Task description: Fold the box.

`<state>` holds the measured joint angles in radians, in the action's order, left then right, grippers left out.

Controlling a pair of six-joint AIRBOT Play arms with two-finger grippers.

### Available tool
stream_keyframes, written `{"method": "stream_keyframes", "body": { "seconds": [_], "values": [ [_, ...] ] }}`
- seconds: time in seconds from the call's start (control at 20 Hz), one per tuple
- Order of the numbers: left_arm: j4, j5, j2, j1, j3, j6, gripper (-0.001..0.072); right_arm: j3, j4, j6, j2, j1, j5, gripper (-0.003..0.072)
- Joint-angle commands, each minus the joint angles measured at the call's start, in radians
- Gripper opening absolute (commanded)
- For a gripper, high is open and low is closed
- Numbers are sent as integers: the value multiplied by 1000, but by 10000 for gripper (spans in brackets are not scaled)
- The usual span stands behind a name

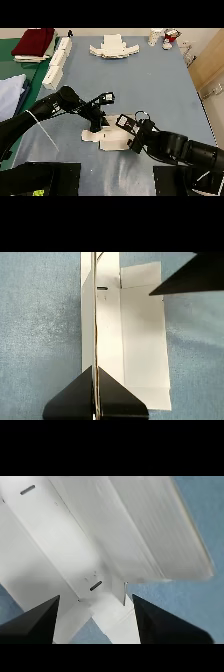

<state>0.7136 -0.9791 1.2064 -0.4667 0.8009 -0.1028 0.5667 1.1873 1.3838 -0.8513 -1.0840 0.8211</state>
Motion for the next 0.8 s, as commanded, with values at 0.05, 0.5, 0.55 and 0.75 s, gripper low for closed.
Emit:
{"method": "stream_keyframes", "body": {
  "seconds": [0.05, 0.5, 0.55, 0.75],
  "values": [
    [0, 0, 0, 0, 0, 1, 14, -5, 339, 440, 26, 136, -21, 720],
    [0, 0, 0, 0, 0, 0, 14, -71, 326, 449, -26, -118, -46, 720],
    [0, 0, 0, 0, 0, 0, 13, -71, 300, 446, -55, -108, -64, 720],
    [0, 0, 0, 0, 0, 0, 14, -67, 153, 300, -87, -23, -148, 720]
  ]
}}
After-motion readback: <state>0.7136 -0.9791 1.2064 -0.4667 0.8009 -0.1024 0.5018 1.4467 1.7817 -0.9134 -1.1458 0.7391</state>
